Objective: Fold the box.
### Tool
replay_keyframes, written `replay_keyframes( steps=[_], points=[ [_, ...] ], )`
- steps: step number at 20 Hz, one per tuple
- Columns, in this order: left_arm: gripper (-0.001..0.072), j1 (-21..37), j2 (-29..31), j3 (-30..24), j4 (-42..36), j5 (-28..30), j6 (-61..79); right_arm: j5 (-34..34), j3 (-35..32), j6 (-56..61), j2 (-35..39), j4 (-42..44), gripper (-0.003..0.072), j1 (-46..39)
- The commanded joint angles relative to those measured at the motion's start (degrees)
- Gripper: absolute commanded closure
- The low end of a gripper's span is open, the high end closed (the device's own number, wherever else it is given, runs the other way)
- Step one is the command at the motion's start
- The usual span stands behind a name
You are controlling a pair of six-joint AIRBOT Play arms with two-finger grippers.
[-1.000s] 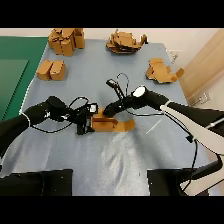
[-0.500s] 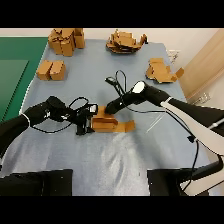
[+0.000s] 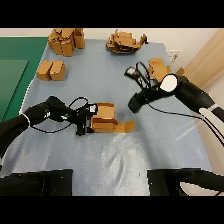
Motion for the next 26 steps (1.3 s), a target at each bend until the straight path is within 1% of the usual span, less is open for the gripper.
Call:
replay_keyframes(
  steps=[1,2,3,5,8,9,11,13,14,15,16,17,18,24,25,26],
  points=[
    [0.0593,0.02,0.02,0.02,0.00,0.02,0.02,6.25,-6.71,-13.81,1.81,1.84,0.0542,-0.26],
    [0.0592,0.02,0.00,0.02,0.00,0.04,0.02,5.07,-7.78,-17.66,0.59,4.15,0.0299,0.24],
    [0.0593,0.02,0.00,0.02,0.00,0.09,0.02,3.26,-8.17,-20.13,-0.76,5.90,0.0272,0.94],
    [0.0593,0.02,0.02,0.02,0.02,0.04,0.02,-1.36,-8.20,-23.34,-3.39,8.57,0.0272,3.19],
    [0.0593,0.02,0.00,0.02,0.00,0.11,0.02,-10.67,-8.15,-25.03,-5.81,8.68,0.0276,7.54],
    [0.0593,0.02,0.00,0.02,0.00,0.09,0.02,-12.22,-8.13,-25.11,-6.36,8.59,0.0335,8.74],
    [0.0593,0.02,0.00,0.02,-0.02,0.02,0.02,-12.00,-8.15,-26.51,-7.26,8.33,0.0403,10.12],
    [0.0592,0.02,0.00,0.02,0.00,0.02,0.02,-12.13,-8.15,-26.49,-7.91,8.46,0.0403,10.56],
    [0.0593,0.02,0.02,0.02,-0.04,-0.04,0.00,-12.17,-8.15,-26.49,-8.00,8.48,0.0430,10.56],
    [0.0593,0.02,0.00,0.02,-0.04,-0.04,0.00,-12.13,-8.15,-26.49,-7.98,8.52,0.0485,10.56],
    [0.0592,0.02,0.00,0.02,-0.02,-0.04,0.02,-12.07,-8.15,-26.49,-7.98,9.01,0.0486,10.60],
    [0.0593,0.02,0.00,0.02,-0.04,-0.04,0.02,-12.02,-8.15,-26.49,-7.98,9.68,0.0532,10.64],
    [0.0593,0.02,0.02,0.02,-0.02,-0.11,0.00,-12.17,-8.15,-26.51,-7.98,10.21,0.0544,10.86],
    [0.0593,0.00,0.00,0.02,-0.09,-0.13,0.00,-12.17,-8.15,-26.53,-7.98,12.28,0.0544,11.69],
    [0.0593,0.00,0.00,0.02,-0.22,-0.13,0.00,-12.35,-8.15,-26.53,-8.00,12.83,0.0563,11.69],
    [0.0593,0.00,0.00,0.02,-0.20,-0.11,0.00,-12.59,-8.15,-26.53,-8.00,13.66,0.0599,11.67]
  ],
)
